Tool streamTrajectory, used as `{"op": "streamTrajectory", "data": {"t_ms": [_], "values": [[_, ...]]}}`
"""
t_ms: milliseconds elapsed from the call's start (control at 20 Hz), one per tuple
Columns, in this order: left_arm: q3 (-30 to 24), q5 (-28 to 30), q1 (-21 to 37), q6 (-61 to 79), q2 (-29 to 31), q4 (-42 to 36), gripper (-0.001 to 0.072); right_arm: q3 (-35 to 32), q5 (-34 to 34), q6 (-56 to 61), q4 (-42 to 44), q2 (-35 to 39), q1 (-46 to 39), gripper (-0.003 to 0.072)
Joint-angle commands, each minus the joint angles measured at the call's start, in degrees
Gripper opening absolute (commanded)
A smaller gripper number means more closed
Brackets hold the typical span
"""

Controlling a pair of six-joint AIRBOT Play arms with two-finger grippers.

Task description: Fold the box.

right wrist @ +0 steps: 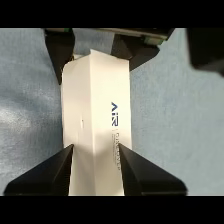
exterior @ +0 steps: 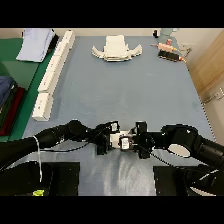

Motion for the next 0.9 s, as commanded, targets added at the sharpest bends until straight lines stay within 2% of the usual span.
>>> {"op": "streamTrajectory", "data": {"t_ms": [0,850], "values": [[0.1,0.0,0.0,0.3,0.0,0.1,0.0421,0.9,-0.4,0.0,-0.7,-0.1,0.0,0.0406],[0.1,0.0,0.0,0.3,0.0,0.1,0.0421,0.9,-0.4,0.0,-0.6,2.7,0.0,0.0406]]}}
